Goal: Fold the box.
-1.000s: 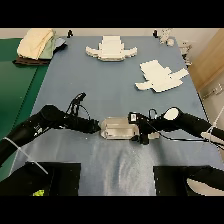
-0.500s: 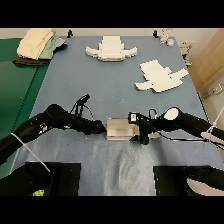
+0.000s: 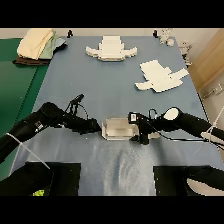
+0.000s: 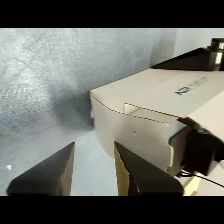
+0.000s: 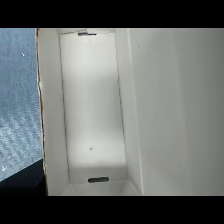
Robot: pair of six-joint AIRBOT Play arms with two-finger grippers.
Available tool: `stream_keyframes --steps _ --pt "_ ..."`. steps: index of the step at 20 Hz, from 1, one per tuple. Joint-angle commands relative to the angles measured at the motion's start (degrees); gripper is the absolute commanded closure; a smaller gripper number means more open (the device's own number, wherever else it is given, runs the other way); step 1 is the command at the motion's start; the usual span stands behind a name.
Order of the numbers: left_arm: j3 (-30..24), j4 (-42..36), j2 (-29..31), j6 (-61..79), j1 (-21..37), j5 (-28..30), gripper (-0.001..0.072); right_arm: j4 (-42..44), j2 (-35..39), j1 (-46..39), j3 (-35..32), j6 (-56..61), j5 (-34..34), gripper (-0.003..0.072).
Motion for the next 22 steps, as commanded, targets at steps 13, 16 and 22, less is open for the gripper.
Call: stream_keyframes --steps 13,16,22 --pt "0.1 -3.6 -0.9 0.1 -7.7 7.7 0.0183 -0.1 0.0 0.0 0.0 0.0 0.0 0.0087" --pt "0.3 0.4 -0.9 -4.7 -11.9 11.5 0.0244 -0.1 0.0 0.0 0.0 0.0 0.0 0.0087" --pt "6.2 20.7 -1.0 -28.5 -18.8 10.9 0.0255 -0.1 0.0 0.0 0.0 0.0 0.0 0.0087"
